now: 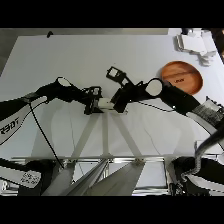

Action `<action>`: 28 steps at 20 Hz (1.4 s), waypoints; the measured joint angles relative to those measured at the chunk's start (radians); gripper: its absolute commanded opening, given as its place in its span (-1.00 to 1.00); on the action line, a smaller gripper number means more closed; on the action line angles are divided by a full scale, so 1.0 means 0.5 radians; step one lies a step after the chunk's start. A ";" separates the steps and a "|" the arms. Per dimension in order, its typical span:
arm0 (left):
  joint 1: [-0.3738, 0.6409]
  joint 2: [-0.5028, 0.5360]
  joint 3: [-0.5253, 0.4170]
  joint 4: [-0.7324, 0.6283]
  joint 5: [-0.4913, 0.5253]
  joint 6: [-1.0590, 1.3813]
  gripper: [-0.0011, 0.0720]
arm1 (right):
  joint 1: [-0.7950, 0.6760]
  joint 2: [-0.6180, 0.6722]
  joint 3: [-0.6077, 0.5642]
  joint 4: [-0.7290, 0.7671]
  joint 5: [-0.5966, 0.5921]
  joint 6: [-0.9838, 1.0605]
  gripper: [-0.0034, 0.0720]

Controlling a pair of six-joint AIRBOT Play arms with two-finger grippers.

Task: Fold the box and place the chain.

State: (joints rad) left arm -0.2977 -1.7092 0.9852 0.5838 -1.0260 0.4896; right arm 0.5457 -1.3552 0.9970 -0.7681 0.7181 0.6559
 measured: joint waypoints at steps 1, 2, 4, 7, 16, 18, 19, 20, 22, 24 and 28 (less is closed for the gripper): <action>0.000 0.001 0.000 -0.001 0.001 0.000 -0.66 | -0.024 -0.017 0.000 0.098 -0.002 0.000 -0.88; 0.000 0.000 0.000 -0.001 0.001 0.000 -0.66 | -0.041 -0.040 -0.002 0.190 -0.001 -0.001 -0.88; 0.000 0.000 0.000 -0.001 0.001 0.000 -0.66 | -0.063 -0.098 -0.024 0.356 0.003 0.002 -0.88; 0.000 0.001 0.000 -0.001 0.002 -0.001 -0.66 | -0.080 -0.176 -0.100 0.500 -0.002 0.003 -0.88; 0.000 0.000 0.000 0.000 0.002 0.000 -0.66 | -0.089 -0.277 -0.310 0.627 -0.043 0.002 -0.88; 0.000 0.000 0.000 0.000 0.001 0.000 -0.66 | -0.089 -0.237 -0.320 0.601 -0.047 0.002 -0.88; 0.000 0.000 0.000 0.000 0.001 0.001 -0.66 | -0.092 -0.200 -0.327 0.592 -0.050 0.002 -0.88; 0.000 0.000 0.000 -0.001 0.001 0.000 -0.66 | -0.099 -0.146 -0.327 0.562 -0.056 0.002 -0.88; 0.000 0.000 0.000 -0.001 0.001 -0.001 -0.66 | -0.130 -0.008 -0.327 0.576 -0.092 0.002 -0.88; 0.000 0.000 0.000 -0.001 0.001 -0.001 -0.66 | -0.190 0.150 -0.328 0.574 -0.127 0.003 -0.88; 0.000 0.000 0.000 -0.001 0.002 -0.001 -0.66 | -0.369 0.459 -0.327 0.388 -0.119 0.142 -0.88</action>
State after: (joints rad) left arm -0.2977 -1.7092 0.9852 0.5835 -1.0252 0.4892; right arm 0.3611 -1.1259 0.8333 -0.5739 0.6586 0.7269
